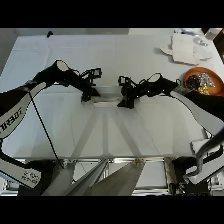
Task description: Fold the box and place the chain.
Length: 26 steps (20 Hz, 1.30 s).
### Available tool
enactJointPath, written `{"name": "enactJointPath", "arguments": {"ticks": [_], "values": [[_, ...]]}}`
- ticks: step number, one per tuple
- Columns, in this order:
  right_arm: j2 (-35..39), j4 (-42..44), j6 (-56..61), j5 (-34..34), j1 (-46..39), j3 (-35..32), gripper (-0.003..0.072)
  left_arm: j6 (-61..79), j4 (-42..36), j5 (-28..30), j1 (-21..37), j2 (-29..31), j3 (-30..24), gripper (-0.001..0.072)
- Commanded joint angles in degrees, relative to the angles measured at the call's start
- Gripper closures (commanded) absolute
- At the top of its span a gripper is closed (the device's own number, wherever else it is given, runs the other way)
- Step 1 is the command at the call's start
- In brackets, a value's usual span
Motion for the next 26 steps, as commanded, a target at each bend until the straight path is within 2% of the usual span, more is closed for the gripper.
{"name": "enactJointPath", "arguments": {"ticks": [1,15,16,17,18,23,26], "values": [[0.00,0.02,0.02,0.04,0.04,-0.02,0.0231,0.02,0.00,0.02,-0.02,0.02,-0.02,0.0695],[0.02,0.02,0.04,0.04,0.04,-0.02,0.0231,-0.15,-0.24,-0.39,-0.24,0.02,-0.02,0.0680],[0.02,0.00,0.02,0.04,0.04,-0.02,0.0231,-0.13,-0.22,-0.39,-0.24,0.02,-0.02,0.0578],[0.02,0.00,0.02,0.07,0.04,-0.02,0.0231,-0.17,-0.24,-0.39,-0.24,0.04,-0.02,0.0412],[0.00,0.02,0.02,0.04,0.04,-0.02,0.0231,-0.20,-0.22,-0.37,-0.20,0.04,-0.02,0.0356],[0.00,0.02,0.02,0.07,0.04,-0.02,0.0231,-1.25,-0.20,-0.85,2.14,2.64,-0.02,0.0356],[0.02,0.02,0.04,0.07,0.04,-0.02,0.0231,-4.17,-0.13,-4.07,5.29,5.66,-0.04,0.0356]]}}
